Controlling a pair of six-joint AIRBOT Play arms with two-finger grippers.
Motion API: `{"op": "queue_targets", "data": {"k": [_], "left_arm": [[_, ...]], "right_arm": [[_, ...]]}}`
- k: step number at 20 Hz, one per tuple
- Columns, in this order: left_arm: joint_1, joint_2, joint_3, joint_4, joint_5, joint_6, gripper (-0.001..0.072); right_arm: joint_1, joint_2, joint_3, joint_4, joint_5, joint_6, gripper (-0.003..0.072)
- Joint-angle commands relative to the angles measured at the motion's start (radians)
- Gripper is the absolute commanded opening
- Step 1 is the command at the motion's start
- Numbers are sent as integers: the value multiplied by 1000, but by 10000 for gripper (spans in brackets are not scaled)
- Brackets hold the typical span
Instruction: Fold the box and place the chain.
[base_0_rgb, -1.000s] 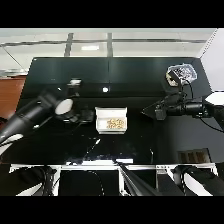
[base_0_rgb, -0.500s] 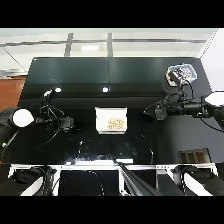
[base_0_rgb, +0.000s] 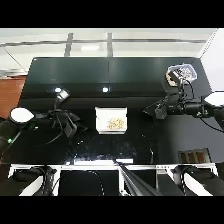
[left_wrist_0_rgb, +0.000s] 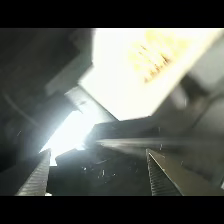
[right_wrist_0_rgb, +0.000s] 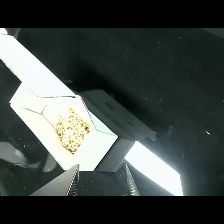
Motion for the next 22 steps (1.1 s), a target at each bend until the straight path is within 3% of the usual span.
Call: {"op": "queue_targets", "data": {"k": [1, 4, 10, 22], "left_arm": [[-106, -73, -2, -33, 28, 487, 712], [-169, -140, 6, -35, 130, 558, 712], [-171, -290, 56, -116, 164, 657, 712], [-167, -356, 68, -133, 192, 682, 711]], "right_arm": [[0, 1, 0, 1, 2, 1, 346], [0, 1, 0, 2, 5, 1, 346], [0, 1, 0, 2, 9, 1, 346], [0, 1, 0, 2, 8, 1, 346]]}}
